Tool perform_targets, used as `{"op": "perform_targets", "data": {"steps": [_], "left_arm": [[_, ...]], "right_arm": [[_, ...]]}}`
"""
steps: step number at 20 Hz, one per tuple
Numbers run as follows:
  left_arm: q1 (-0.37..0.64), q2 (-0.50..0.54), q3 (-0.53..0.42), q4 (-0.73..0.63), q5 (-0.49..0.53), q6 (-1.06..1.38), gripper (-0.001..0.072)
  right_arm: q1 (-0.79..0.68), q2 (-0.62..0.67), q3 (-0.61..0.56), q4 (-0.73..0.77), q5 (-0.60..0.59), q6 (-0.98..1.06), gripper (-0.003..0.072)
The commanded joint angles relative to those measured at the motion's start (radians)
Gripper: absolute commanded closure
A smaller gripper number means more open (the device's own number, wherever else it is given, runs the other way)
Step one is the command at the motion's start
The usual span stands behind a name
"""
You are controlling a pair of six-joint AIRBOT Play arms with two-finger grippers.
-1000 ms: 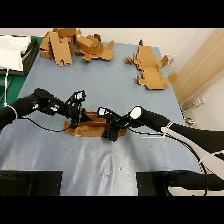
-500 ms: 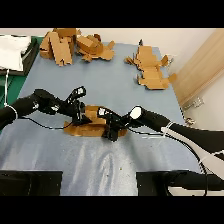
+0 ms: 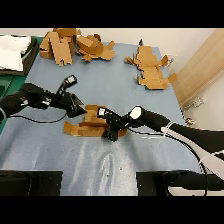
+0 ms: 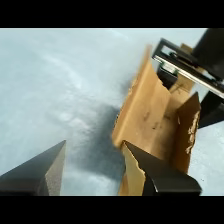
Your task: Fold the box.
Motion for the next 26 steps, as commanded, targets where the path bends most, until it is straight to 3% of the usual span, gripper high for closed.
{"op": "perform_targets", "data": {"steps": [1, 4, 5, 6, 9, 11, 13, 17, 19, 23, 26], "left_arm": [[0.08, 0.081, 0.005, 0.049, -0.026, -0.091, 0.0175], [0.123, 0.13, 0.005, 0.186, -0.068, -0.193, 0.0177], [0.13, 0.143, 0.005, 0.254, -0.096, -0.273, 0.0275], [0.13, 0.153, 0.005, 0.327, -0.143, -0.381, 0.0423], [0.127, 0.158, -0.006, 0.41, -0.361, -0.645, 0.0695], [0.096, 0.158, -0.034, 0.364, -0.46, -0.763, 0.0697], [0.008, 0.157, -0.055, 0.325, -0.478, -0.849, 0.0698], [-0.164, 0.152, -0.043, 0.205, -0.304, -0.889, 0.0697], [-0.174, 0.128, -0.024, 0.137, -0.229, -0.888, 0.0697], [-0.163, 0.028, 0.021, 0.136, -0.101, -0.913, 0.0697], [-0.164, -0.076, 0.088, 0.135, -0.084, -0.937, 0.0698]], "right_arm": [[0.0, 0.0, 0.0, -0.004, 0.0, 0.001, 0.0179], [0.0, 0.0, 0.0, -0.004, 0.0, 0.0, 0.0179], [0.0, 0.0, 0.0, -0.008, 0.0, 0.001, 0.0179], [0.0, 0.0, 0.0, -0.012, 0.0, 0.001, 0.0179], [0.0, 0.0, 0.0, -0.011, 0.0, 0.001, 0.0179], [0.0, 0.0, 0.0, -0.011, 0.0, 0.001, 0.0179], [0.0, 0.0, 0.0, -0.011, 0.001, 0.001, 0.0178], [0.0, 0.0, 0.0, -0.011, 0.0, 0.001, 0.0179], [0.0, 0.0, 0.0, -0.011, 0.0, 0.001, 0.0179], [0.0, 0.0, 0.0, -0.011, 0.0, 0.001, 0.0179], [0.0, 0.0, 0.0, -0.011, 0.0, 0.001, 0.0178]]}}
